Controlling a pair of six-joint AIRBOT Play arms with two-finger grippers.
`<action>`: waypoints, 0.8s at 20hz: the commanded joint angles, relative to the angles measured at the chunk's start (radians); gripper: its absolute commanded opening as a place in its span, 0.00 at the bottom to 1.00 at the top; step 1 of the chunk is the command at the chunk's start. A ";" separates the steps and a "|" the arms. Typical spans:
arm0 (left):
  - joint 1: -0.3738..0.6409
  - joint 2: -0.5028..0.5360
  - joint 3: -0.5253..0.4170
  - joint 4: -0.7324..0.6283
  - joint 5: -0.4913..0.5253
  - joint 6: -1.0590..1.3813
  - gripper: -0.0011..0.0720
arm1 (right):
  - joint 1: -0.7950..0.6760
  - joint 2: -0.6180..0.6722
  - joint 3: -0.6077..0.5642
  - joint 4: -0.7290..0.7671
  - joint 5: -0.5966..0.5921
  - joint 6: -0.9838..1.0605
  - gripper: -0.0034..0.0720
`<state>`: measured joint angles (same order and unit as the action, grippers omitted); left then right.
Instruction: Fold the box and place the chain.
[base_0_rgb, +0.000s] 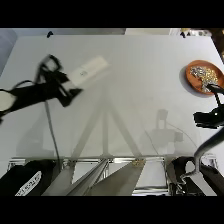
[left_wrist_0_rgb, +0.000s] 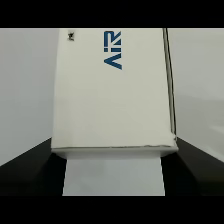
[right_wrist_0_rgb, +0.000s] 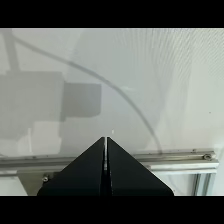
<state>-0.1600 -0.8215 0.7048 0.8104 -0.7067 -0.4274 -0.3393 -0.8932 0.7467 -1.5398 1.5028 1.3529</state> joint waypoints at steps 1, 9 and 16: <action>0.236 0.062 -0.002 0.061 -0.064 -0.141 0.02 | 0.000 0.000 0.001 0.000 0.000 0.000 0.07; 0.609 0.057 -0.118 0.115 -0.108 -0.332 0.02 | 0.000 0.000 0.001 0.000 0.000 0.000 0.07; 0.643 0.056 -0.248 0.241 -0.080 -0.370 0.02 | 0.000 0.000 0.001 0.000 0.000 0.000 0.07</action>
